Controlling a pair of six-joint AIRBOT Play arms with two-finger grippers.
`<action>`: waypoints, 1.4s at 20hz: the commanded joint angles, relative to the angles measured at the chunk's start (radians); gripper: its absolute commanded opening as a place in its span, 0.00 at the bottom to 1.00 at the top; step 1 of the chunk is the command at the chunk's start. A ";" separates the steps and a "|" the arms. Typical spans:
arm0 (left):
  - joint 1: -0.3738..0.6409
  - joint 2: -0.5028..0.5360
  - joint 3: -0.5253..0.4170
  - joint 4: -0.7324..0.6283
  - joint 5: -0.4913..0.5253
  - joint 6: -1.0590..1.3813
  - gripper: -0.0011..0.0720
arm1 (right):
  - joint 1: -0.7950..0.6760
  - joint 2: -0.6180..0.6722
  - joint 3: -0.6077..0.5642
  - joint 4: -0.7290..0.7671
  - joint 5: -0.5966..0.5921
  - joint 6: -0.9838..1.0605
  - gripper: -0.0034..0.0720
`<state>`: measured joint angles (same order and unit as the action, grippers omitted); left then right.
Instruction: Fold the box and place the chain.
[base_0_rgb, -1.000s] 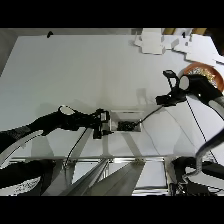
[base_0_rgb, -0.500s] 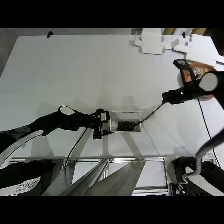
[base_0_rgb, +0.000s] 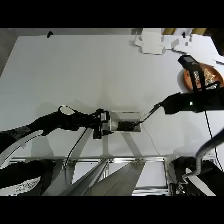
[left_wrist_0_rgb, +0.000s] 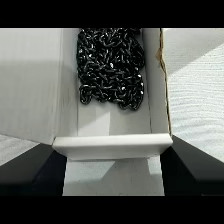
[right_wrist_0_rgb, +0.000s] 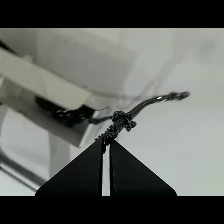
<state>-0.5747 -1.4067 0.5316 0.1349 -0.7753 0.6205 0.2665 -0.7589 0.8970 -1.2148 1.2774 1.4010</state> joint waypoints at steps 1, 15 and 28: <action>0.000 -0.001 0.000 0.000 0.000 0.000 0.36 | 0.111 0.040 0.001 0.040 0.010 0.015 0.08; 0.000 -0.001 0.000 0.000 0.000 0.000 0.36 | 0.326 0.040 0.001 0.213 -0.304 0.003 0.08; 0.000 -0.001 0.000 0.000 0.000 0.000 0.36 | 0.328 0.014 0.001 0.236 -0.352 -0.042 0.08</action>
<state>-0.5747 -1.4067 0.5316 0.1349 -0.7753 0.6205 0.5930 -0.7296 0.8974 -0.9459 0.9211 1.3624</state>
